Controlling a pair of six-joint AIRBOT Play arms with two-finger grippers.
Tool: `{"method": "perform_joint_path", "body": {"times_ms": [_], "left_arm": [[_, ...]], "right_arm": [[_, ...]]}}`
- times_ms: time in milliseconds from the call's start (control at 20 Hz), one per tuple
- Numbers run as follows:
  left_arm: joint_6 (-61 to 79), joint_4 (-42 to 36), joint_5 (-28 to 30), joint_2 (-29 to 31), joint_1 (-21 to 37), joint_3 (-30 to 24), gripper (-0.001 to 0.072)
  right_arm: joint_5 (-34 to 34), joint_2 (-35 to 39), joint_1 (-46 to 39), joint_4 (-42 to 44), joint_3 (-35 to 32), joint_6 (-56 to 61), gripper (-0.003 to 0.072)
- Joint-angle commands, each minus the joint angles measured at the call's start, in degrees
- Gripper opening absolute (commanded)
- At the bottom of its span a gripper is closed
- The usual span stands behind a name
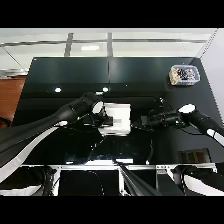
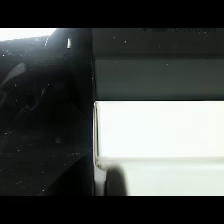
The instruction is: Fold the box and place the chain.
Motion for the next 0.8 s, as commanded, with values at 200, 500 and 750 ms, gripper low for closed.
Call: {"method": "perform_joint_path", "body": {"times_ms": [200,500,750], "left_arm": [[0.00,-0.02,0.04,0.00,-0.02,0.02,0.0024],[0.00,0.00,0.09,0.00,-0.02,0.02,0.0024],[0.00,0.00,0.07,0.00,-0.02,0.02,0.0024]], "right_arm": [[-0.35,-0.11,7.69,-7.54,7.67,10.21,0.0357],[-2.64,-0.15,14.45,-22.14,13.55,25.99,0.0356],[-5.97,-0.50,18.27,-28.50,15.74,34.86,0.0354]]}}
